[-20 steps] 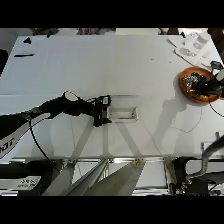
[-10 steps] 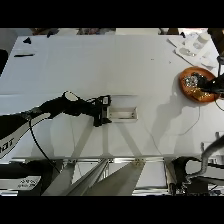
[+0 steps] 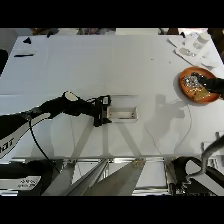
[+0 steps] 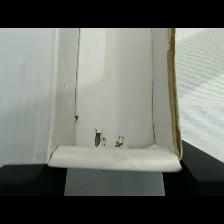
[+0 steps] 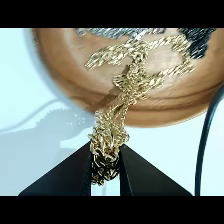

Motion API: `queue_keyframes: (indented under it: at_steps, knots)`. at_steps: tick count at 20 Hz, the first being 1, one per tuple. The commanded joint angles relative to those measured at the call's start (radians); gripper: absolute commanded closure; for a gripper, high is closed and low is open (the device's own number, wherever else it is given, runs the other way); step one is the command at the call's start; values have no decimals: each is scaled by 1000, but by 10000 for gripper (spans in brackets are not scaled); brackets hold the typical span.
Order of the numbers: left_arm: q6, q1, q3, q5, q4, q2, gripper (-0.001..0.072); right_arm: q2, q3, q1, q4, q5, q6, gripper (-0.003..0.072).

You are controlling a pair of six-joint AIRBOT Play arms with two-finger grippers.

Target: Fold the box and place the chain.

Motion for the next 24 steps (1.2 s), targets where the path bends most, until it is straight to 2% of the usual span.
queue_keyframes:
  at_steps: [1, 5, 8, 13, 24]
  knots:
    - [0, 0, 0, 0, 0, 1, 419, 124, -138, 32, 67, 21, -22, 681]
    - [0, 0, 0, 0, 0, 1, 419, 195, -269, 185, 66, 51, -31, 681]
    - [0, 0, 0, 0, 0, 1, 419, 241, -273, 316, 68, 43, -36, 681]
    - [0, 0, 0, 0, 0, 1, 419, 246, -273, 509, 74, 53, 11, 681]
    - [0, 0, 0, 0, 0, 1, 419, 244, -273, 912, 78, -127, 202, 679]
